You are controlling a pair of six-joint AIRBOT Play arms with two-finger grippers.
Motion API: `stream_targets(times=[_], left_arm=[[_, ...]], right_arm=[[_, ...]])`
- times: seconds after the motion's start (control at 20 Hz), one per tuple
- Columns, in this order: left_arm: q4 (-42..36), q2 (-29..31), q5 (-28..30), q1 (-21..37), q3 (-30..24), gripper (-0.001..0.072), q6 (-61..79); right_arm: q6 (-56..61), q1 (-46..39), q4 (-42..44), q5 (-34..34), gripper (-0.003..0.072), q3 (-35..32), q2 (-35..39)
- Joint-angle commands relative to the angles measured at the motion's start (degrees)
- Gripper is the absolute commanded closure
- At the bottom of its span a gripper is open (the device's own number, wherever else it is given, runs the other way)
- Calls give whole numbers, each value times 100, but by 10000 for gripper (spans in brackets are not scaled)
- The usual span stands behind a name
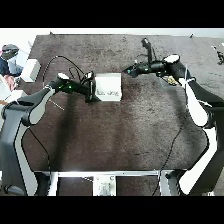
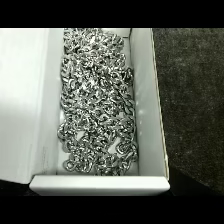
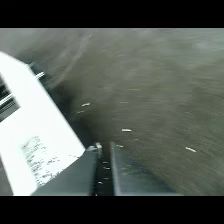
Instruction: Fold the box and place the chain.
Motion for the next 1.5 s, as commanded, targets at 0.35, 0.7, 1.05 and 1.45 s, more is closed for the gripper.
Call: stream_targets(times=[0.35, 0.7, 1.05, 1.45], left_arm=[[0, 2, 2, 0, 2, 292, 0], [-2, 2, 2, 0, 2, 292, 0], [-2, 2, 2, 0, 2, 292, 0], [-2, 2, 2, 0, 2, 292, 0]], right_arm=[[-1067, 205, -247, 1305, 428, 407, -85], [-1156, 570, -1528, 1156, 427, 407, 146], [-1250, 909, -1528, 1139, 427, 400, 146], [-1263, 1185, -1530, 686, 426, 396, 70]])
